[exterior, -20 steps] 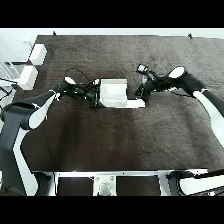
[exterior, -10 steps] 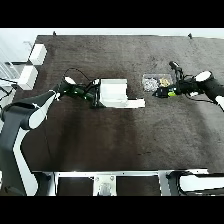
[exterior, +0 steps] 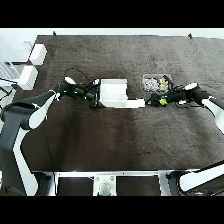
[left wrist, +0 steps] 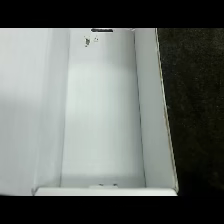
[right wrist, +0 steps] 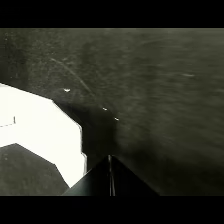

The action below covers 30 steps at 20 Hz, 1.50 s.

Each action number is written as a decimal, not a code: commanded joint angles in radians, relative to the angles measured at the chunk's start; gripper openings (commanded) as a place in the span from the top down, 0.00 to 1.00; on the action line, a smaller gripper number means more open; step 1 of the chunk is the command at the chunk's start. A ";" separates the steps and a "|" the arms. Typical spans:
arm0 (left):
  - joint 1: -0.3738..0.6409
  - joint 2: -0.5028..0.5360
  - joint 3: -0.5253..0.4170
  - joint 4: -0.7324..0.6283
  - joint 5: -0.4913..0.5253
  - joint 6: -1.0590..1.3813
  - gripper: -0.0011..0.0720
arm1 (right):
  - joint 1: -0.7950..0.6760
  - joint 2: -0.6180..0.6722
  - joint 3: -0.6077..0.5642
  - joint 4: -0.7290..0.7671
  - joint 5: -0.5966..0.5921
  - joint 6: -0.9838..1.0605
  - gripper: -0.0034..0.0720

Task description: Fold the box and place the chain.

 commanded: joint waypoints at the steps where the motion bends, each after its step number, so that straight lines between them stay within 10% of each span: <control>1: -0.001 0.000 0.001 0.000 0.000 0.000 0.74 | 0.054 -0.045 -0.001 0.067 -0.035 -0.021 0.94; 11: -0.001 0.000 0.001 0.000 0.000 0.000 0.74 | 0.122 0.036 0.028 0.162 0.070 -0.085 0.94; 20: -0.001 0.000 0.001 0.000 0.000 0.000 0.74 | 0.182 0.040 0.065 0.169 0.059 -0.085 0.29; 30: -0.001 0.000 0.001 0.000 0.000 0.000 0.74 | 0.237 0.040 0.100 0.120 -0.013 0.011 0.25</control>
